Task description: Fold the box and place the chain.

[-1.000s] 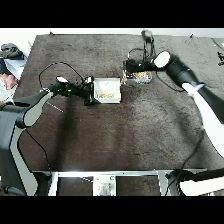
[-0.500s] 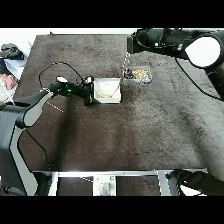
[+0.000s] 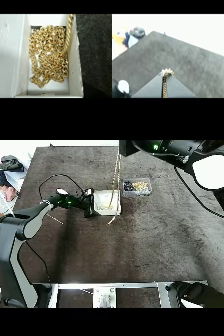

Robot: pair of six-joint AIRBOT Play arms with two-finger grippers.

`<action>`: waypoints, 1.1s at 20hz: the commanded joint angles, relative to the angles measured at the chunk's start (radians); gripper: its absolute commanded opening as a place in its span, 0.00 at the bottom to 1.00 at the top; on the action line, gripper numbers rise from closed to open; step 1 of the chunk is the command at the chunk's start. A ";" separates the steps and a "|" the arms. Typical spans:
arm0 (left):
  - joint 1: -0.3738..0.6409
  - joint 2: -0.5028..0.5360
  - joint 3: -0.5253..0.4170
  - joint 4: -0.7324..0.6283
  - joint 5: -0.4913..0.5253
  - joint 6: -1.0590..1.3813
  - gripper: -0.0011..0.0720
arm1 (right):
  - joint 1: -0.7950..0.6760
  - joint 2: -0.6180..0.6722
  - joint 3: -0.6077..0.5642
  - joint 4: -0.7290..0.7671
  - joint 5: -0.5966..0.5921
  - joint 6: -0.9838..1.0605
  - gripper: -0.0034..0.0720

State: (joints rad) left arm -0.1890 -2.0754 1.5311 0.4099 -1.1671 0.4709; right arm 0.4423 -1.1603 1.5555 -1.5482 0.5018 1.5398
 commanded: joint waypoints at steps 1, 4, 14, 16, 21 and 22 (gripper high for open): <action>0.000 0.000 0.000 0.000 0.000 0.000 0.49 | 0.014 -0.009 0.001 -0.011 -0.120 -0.001 0.03; 0.000 0.000 0.000 0.000 0.000 0.000 0.49 | 0.014 -0.035 0.001 -0.006 -0.176 0.002 0.03; 0.000 0.000 0.000 0.000 0.000 0.000 0.49 | 0.013 -0.194 -0.002 0.011 0.066 0.055 0.03; 0.000 0.000 0.000 0.000 0.000 0.000 0.49 | 0.008 -0.260 -0.002 0.011 0.117 0.055 0.03; 0.000 0.000 0.000 0.000 0.000 0.000 0.49 | -0.026 -0.397 -0.002 0.010 0.222 0.042 0.03; 0.000 0.000 0.000 0.000 0.000 0.000 0.49 | -0.027 -0.402 -0.002 0.011 0.238 0.020 0.03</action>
